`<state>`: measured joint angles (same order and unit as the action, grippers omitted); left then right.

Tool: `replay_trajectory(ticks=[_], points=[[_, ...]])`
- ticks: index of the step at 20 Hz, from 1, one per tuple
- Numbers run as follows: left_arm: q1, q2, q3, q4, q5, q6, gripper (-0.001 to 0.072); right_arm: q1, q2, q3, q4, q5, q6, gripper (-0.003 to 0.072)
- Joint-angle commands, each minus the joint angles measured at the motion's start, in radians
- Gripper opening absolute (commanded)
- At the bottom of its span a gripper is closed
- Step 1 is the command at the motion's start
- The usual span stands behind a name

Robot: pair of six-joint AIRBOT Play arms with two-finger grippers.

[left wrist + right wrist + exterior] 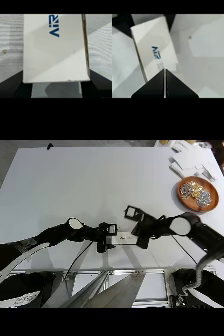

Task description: Fold the box and place the chain.

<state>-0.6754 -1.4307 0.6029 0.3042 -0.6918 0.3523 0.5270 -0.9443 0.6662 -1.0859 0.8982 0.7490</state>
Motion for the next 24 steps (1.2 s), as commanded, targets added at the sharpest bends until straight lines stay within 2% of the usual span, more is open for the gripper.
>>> replay_trajectory(ticks=[1,4,7,12,24], points=[[0.001,0.0,0.0,0.002,-0.001,0.003,0.0135,-0.171,0.106,0.009,-0.047,0.073,0.198,0.002],[0.001,0.0,0.0,0.003,-0.001,0.003,0.0135,-0.348,0.112,-0.006,-0.219,0.257,0.436,0.002],[0.0,0.0,0.0,0.003,-0.001,0.003,0.0135,-0.47,0.112,-0.068,-0.361,0.235,0.652,0.002],[0.001,0.0,0.0,0.002,-0.001,0.003,0.0135,-0.518,0.112,-0.091,-0.397,0.322,0.659,0.002],[0.001,0.0,0.0,0.002,-0.001,0.003,0.0135,-0.518,0.112,-0.09,-0.394,0.321,0.661,0.002]])
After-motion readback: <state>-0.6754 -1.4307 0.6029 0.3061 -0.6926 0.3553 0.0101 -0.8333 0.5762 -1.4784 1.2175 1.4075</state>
